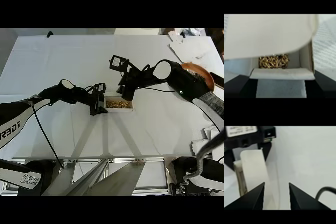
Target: Fold the box and place the chain.
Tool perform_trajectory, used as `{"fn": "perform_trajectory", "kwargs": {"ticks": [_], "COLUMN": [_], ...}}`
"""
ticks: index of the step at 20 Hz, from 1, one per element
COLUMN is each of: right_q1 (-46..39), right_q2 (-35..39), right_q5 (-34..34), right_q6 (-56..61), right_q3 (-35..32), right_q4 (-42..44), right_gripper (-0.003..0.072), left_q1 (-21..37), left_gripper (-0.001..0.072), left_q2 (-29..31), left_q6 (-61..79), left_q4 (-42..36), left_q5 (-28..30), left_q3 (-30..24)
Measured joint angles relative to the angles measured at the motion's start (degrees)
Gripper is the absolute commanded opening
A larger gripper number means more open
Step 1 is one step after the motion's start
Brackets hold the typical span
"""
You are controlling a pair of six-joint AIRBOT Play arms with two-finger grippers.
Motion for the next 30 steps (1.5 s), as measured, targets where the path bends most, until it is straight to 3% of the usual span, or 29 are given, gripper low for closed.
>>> {"fn": "perform_trajectory", "kwargs": {"ticks": [4,7,10,18,30], "right_q1": [0.02,0.04,0.07,1.11,3.43], "right_q2": [-0.74,-2.43,-4.24,-5.29,-4.68], "right_q5": [-1.99,2.08,6.36,9.60,3.74], "right_q6": [0.26,-1.03,-3.13,-7.28,-8.61], "right_q3": [-0.02,-0.02,-0.04,-0.15,-0.44], "right_q4": [0.11,0.11,0.09,0.00,-4.24], "right_gripper": [0.0342,0.0348,0.0405,0.0419,0.0418], "left_q1": [0.00,0.00,0.00,0.00,0.00], "left_gripper": [0.0254,0.0254,0.0254,0.0254,0.0254], "left_q2": [0.00,0.00,0.00,-0.02,0.00], "left_q6": [0.00,0.00,0.00,0.00,-0.09], "left_q4": [0.00,0.00,0.00,0.00,-0.02], "left_q5": [0.00,0.00,0.00,0.00,-0.02], "left_q3": [0.00,0.00,0.00,0.00,0.00]}}
